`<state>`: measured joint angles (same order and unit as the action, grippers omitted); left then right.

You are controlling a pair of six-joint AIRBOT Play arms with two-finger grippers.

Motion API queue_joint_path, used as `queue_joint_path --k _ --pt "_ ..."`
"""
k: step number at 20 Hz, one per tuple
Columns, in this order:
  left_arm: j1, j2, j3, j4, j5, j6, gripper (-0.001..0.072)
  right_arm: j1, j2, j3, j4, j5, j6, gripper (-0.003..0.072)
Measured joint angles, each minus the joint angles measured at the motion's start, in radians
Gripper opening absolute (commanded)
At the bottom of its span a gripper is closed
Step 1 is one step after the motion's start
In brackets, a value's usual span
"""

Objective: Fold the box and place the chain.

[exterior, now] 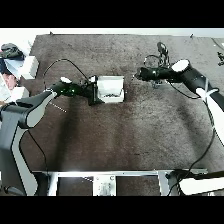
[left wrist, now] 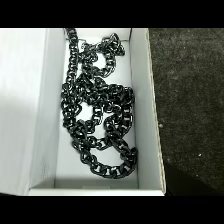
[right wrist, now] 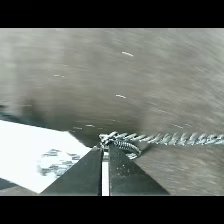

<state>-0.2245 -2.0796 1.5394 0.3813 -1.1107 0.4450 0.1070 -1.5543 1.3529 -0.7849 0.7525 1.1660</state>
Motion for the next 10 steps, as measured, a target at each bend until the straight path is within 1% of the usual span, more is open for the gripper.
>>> queue_joint_path --k 4,8,10 --pt "0.000 0.000 0.000 0.000 0.000 0.000 0.0418 0.035 0.109 0.000 0.018 0.044 -0.029 0.0010" --pt "0.000 0.000 0.000 0.000 0.000 0.000 0.0418 0.095 0.198 0.006 0.049 0.047 -0.061 0.0011" --pt "0.000 0.000 0.000 0.000 0.000 0.000 0.0418 0.135 0.221 0.018 0.056 0.043 -0.072 0.0010"
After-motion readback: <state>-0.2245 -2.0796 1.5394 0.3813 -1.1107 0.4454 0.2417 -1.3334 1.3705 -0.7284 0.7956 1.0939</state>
